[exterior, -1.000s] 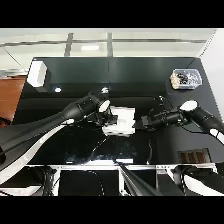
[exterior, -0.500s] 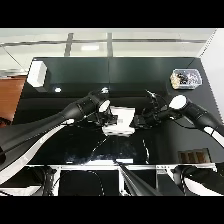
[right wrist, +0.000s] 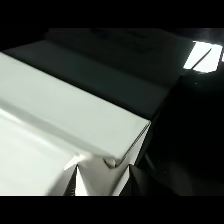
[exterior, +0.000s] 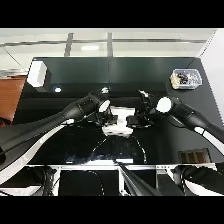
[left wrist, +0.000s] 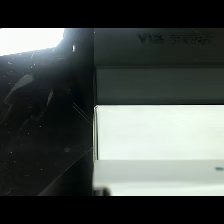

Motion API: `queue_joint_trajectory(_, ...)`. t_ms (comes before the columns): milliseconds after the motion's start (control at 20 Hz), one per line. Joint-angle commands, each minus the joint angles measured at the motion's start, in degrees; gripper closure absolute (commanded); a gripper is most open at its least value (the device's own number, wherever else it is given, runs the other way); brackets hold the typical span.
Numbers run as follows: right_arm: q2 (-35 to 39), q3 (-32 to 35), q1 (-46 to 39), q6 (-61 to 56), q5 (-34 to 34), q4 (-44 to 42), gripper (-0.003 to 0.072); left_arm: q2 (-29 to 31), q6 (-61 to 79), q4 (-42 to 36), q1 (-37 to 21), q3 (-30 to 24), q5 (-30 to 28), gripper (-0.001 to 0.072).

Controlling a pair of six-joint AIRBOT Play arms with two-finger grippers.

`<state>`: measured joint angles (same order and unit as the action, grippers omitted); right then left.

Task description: Fold the box and place the chain.

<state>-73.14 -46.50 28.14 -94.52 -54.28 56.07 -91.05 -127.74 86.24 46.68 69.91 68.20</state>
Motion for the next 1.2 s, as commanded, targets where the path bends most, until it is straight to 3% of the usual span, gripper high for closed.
queue_joint_trajectory(0, -1.9, -2.7, 3.5, -9.4, 0.4, 6.5, 0.0397, 0.0, 0.0, 0.0, 0.0, 0.0, 0.0, 0.0682)
queue_joint_trajectory(200, -4.7, -5.3, 6.5, -18.0, -0.8, 13.7, 0.0413, 0.0, 0.0, 0.0, 0.0, 0.0, 0.0, 0.0682)
queue_joint_trajectory(500, -9.6, -11.1, 11.0, -28.2, -8.2, 25.1, 0.0413, 0.0, 0.0, 0.0, 0.0, 0.0, -0.1, 0.0682)
queue_joint_trajectory(1150, -9.9, -11.1, 11.4, -31.8, -8.3, 24.5, 0.0433, 0.0, 0.0, 0.0, 0.0, 0.0, 0.0, 0.0682)
